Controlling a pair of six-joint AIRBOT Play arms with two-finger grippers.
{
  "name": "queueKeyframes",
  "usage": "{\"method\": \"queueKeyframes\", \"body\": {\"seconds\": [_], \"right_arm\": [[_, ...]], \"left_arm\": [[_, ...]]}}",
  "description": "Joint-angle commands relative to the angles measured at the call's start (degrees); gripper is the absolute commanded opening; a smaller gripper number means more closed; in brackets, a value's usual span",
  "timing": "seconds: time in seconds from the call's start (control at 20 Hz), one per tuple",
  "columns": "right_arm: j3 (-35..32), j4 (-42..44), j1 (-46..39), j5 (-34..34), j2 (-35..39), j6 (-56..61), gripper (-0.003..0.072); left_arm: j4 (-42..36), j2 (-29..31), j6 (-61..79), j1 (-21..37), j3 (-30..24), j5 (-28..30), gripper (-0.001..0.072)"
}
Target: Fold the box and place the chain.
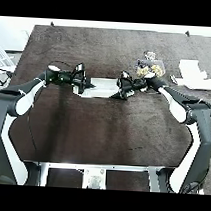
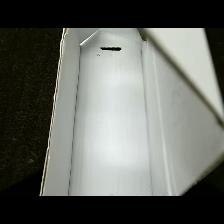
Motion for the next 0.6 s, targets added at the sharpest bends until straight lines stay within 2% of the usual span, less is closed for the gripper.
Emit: {"method": "queueKeyframes", "body": {"seconds": [0.0,0.55], "right_arm": [[0.0,0.0,0.0,0.0,0.0,0.0,0.059],[0.0,0.0,0.0,0.0,0.0,0.0,0.0591]], "left_arm": [[0.0,0.0,0.0,0.0,0.0,0.0,0.0021],[-0.1,0.1,-5.8,0.0,0.0,0.1,0.0021]]}}
